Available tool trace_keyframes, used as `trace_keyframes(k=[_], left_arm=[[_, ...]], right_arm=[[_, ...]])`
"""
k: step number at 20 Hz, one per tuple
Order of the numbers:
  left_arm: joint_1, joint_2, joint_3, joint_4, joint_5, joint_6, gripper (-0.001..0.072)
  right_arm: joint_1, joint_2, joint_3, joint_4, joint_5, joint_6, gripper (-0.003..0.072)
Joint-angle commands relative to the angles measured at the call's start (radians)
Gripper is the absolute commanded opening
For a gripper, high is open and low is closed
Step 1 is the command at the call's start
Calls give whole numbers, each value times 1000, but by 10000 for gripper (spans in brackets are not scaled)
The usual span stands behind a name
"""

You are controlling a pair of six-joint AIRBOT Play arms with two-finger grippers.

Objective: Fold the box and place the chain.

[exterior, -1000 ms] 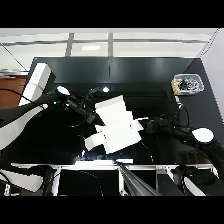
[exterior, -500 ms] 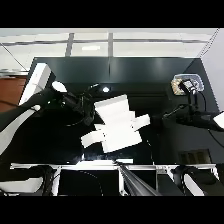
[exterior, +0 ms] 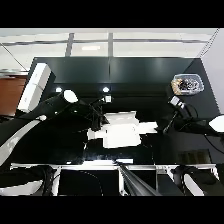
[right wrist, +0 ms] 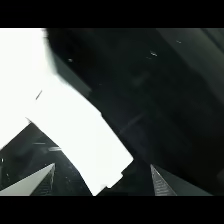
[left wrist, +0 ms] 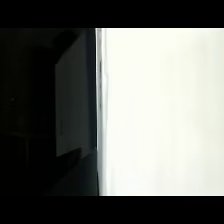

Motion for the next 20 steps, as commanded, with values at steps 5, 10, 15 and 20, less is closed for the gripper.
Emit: trace_keyframes(k=[5,10,15,20], left_arm=[[-14,-32,-2,37,102,41,25],[-18,-34,-2,72,84,41,26],[-17,-34,-2,72,84,41,27],[-17,-34,-2,72,84,41,27]], right_arm=[[199,-18,-103,50,-185,-155,704],[338,-73,-138,40,-326,-161,704],[415,-137,-137,43,-304,-220,704],[421,-163,-137,166,-338,-257,704]])
